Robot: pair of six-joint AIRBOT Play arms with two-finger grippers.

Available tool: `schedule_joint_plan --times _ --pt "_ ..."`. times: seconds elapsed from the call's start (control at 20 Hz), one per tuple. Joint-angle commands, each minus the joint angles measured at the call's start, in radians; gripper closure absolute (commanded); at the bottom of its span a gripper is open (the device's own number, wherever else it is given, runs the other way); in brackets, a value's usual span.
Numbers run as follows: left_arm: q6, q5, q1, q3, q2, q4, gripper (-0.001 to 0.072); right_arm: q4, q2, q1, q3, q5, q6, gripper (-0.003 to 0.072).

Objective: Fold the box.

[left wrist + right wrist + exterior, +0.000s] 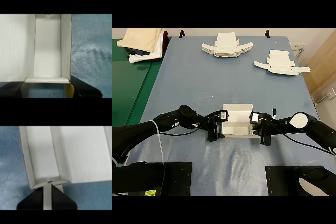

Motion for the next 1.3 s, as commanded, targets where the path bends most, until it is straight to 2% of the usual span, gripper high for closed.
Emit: schedule_joint_plan --times 0.0,0.1,0.2,0.25,0.35,0.4,0.55,0.75,0.9,1.2,1.25 --pt "0.002 0.0 0.0 0.001 0.0 0.001 0.0347 -0.324 0.098 -0.002 0.052 0.074 0.636 0.0682" --pt "0.002 0.0 0.0 0.001 0.0 0.001 0.0347 -0.502 0.145 -0.005 0.099 0.122 1.074 0.0683" --pt "0.002 0.0 0.0 0.001 0.0 0.001 0.0347 -0.684 0.159 -0.035 0.113 0.176 1.417 0.0683" --pt "0.002 0.0 0.0 0.001 0.0 0.001 0.0347 -0.727 0.15 -0.072 0.111 0.212 1.503 0.0684" --pt "0.002 0.0 0.0 0.001 0.0 0.001 0.0346 -0.677 0.086 -0.184 0.103 0.248 1.58 0.0683" --pt "0.002 0.0 0.0 0.001 0.0 0.001 0.0347 -0.613 0.047 -0.243 0.099 0.248 1.576 0.0684" --pt "0.002 0.0 0.0 0.001 0.0 0.001 0.0347 -0.346 -0.066 -0.338 0.093 0.248 1.379 0.0684" --pt "0.002 0.0 0.0 0.001 0.0 0.001 0.0347 -0.225 -0.167 -0.338 0.093 0.269 1.291 0.0684" --pt "0.002 0.0 0.0 0.001 0.0 0.001 0.0346 -0.073 -0.142 -0.338 0.093 0.316 1.189 0.0685" --pt "0.002 0.0 0.0 0.001 0.0 0.001 0.0347 0.073 -0.076 -0.338 0.093 0.371 1.103 0.0682" --pt "0.002 0.0 0.0 0.001 0.0 0.001 0.0346 0.098 -0.076 -0.338 0.093 0.371 1.079 0.0651"
